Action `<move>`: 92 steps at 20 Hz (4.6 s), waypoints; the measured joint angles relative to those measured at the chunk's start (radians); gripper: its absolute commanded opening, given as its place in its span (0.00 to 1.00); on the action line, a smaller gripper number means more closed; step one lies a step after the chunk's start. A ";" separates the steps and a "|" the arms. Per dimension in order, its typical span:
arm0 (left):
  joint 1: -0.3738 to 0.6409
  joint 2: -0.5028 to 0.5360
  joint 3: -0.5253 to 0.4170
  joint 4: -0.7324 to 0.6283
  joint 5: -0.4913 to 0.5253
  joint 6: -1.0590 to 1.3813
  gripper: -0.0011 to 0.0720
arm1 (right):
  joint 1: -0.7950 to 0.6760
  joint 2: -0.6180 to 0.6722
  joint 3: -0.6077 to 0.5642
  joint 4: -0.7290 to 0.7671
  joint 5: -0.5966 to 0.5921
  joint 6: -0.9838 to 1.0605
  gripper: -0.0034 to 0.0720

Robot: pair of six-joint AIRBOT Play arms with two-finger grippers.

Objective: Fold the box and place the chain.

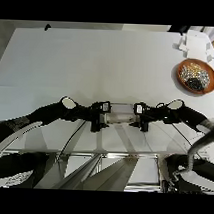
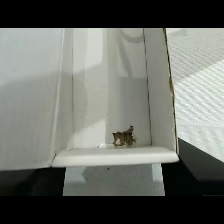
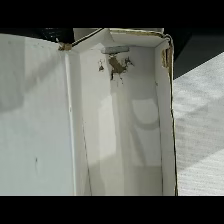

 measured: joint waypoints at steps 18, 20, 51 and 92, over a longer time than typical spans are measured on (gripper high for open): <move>0.000 -0.001 0.000 -0.001 -0.001 -0.001 0.06 | 0.000 0.000 -0.001 0.039 0.053 0.008 0.98; -0.001 -0.001 0.000 -0.003 -0.001 -0.002 0.06 | 0.001 0.005 -0.001 0.036 0.060 0.005 0.98; -0.001 -0.001 0.000 0.000 -0.001 0.000 0.06 | 0.000 0.425 -0.001 0.014 -0.003 0.859 0.06; -0.001 -0.001 0.000 0.000 0.000 0.000 0.06 | 0.000 0.438 0.040 -0.582 0.117 0.591 0.30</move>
